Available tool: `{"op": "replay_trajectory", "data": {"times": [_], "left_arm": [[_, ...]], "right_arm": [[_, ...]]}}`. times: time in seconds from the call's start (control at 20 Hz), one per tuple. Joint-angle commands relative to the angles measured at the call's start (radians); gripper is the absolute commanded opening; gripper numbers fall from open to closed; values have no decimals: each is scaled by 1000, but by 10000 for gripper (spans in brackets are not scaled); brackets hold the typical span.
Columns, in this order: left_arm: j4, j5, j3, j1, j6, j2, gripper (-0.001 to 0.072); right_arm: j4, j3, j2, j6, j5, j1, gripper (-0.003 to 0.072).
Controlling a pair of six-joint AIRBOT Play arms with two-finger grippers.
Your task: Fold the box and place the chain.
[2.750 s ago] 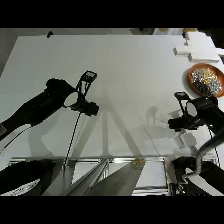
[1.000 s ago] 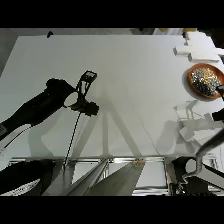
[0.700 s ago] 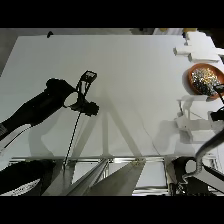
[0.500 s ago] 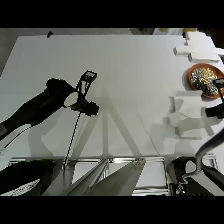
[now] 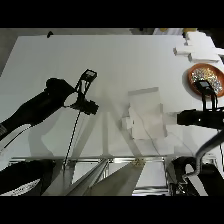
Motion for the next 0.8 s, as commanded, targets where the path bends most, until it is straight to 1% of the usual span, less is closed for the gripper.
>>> {"op": "replay_trajectory", "data": {"times": [0.0,0.05,0.1,0.15,0.2,0.25,0.3,0.35,0.4,0.5,0.6,0.65,0.75], "left_arm": [[4,54,-2,0,189,-1,414],[-32,100,-3,2,257,-1,483],[-98,158,-3,10,319,-1,601],[-228,227,-2,25,386,0,652],[-404,280,-2,43,509,-1,652],[-607,312,-2,60,664,-4,652],[-819,315,-2,80,853,-14,652],[-982,300,-2,101,994,-32,652],[-1116,270,-2,124,1098,-64,652],[-1247,171,-2,171,1199,-151,652],[-1294,50,-2,212,1239,-251,658],[-1305,11,-2,225,1258,-294,693],[-1331,5,-2,227,1300,-367,694]], "right_arm": [[47,-44,95,15,31,40,14],[47,-44,96,15,35,40,14],[47,-44,96,14,40,40,14],[47,-44,96,10,44,40,14],[47,-44,96,10,46,40,14],[47,-44,95,10,47,40,14],[47,-44,95,10,47,40,14],[47,-44,96,9,48,40,14],[48,-44,96,7,49,40,14],[48,-44,96,7,50,40,14],[47,-44,96,6,50,40,14],[47,-44,96,6,50,40,14],[47,-44,96,6,52,40,14]]}}
